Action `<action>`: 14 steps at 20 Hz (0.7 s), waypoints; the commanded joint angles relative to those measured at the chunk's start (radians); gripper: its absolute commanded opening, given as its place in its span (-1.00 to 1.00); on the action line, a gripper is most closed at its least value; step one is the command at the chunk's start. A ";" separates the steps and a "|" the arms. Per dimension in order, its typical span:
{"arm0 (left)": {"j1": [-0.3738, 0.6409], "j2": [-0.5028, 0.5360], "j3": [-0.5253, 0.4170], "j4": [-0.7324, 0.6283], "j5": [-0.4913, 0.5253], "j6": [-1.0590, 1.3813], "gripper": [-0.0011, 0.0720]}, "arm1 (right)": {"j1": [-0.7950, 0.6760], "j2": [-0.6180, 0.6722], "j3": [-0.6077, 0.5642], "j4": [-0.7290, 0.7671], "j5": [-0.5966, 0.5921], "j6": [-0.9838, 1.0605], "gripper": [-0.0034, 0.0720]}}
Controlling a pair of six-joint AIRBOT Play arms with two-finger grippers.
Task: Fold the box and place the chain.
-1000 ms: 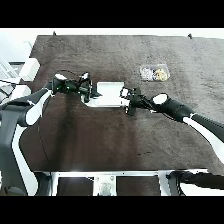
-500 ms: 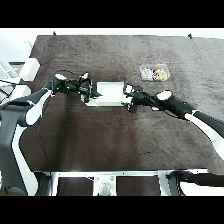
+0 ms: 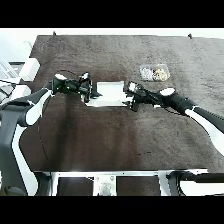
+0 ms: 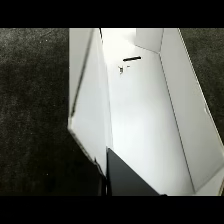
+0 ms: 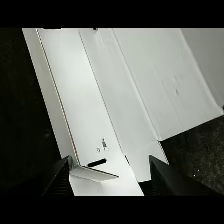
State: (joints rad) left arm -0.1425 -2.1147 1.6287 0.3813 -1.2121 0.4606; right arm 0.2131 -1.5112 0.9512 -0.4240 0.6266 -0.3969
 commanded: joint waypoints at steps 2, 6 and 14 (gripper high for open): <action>0.000 0.000 0.000 0.000 0.000 0.000 -0.91 | -0.016 -0.035 0.034 0.010 0.048 -0.016 0.73; 0.000 -0.001 0.000 0.000 0.000 0.000 -0.91 | -0.034 -0.045 0.054 0.013 0.056 -0.035 0.73; 0.000 -0.001 0.000 0.000 0.000 0.000 -0.91 | -0.068 -0.146 0.163 0.024 0.181 -0.031 0.73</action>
